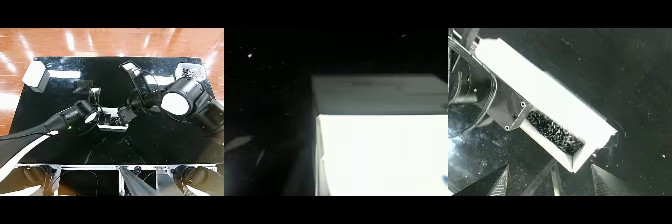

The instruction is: Fold the box and place the chain.

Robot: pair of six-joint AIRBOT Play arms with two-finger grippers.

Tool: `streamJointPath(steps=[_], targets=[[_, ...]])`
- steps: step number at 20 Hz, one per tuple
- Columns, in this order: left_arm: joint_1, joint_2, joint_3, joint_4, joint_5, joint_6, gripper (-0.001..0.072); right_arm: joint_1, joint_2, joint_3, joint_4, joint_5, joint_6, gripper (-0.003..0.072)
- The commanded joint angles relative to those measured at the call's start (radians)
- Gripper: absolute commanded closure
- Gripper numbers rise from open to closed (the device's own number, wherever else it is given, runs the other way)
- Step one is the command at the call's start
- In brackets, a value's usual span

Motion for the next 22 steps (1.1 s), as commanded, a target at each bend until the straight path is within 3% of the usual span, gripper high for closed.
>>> streamJointPath(steps=[1, 4, 12, 18, 22], targets=[[0.001, 0.004, 0.023, -0.016, -0.006, 0.000, 0.0214, 0.000, 0.001, 0.000, -0.001, 0.024, 0.003, 0.0073], [0.002, 0.018, 0.047, -0.019, -0.039, 0.032, 0.0212, 0.000, 0.001, 0.000, 0.000, 0.055, 0.004, 0.0073], [0.048, 0.142, 0.066, -0.026, -0.263, 0.224, 0.0212, 0.000, 0.010, 0.000, 0.006, 0.168, 0.003, 0.0072], [0.064, 0.349, 0.055, -0.003, -0.378, 0.415, 0.0213, 0.000, 0.010, 0.000, -0.005, 0.165, 0.004, 0.0072], [0.192, 0.578, -0.048, -0.027, -0.370, 0.507, 0.0205, 0.000, 0.010, 0.000, -0.001, 0.157, 0.072, 0.0051]])
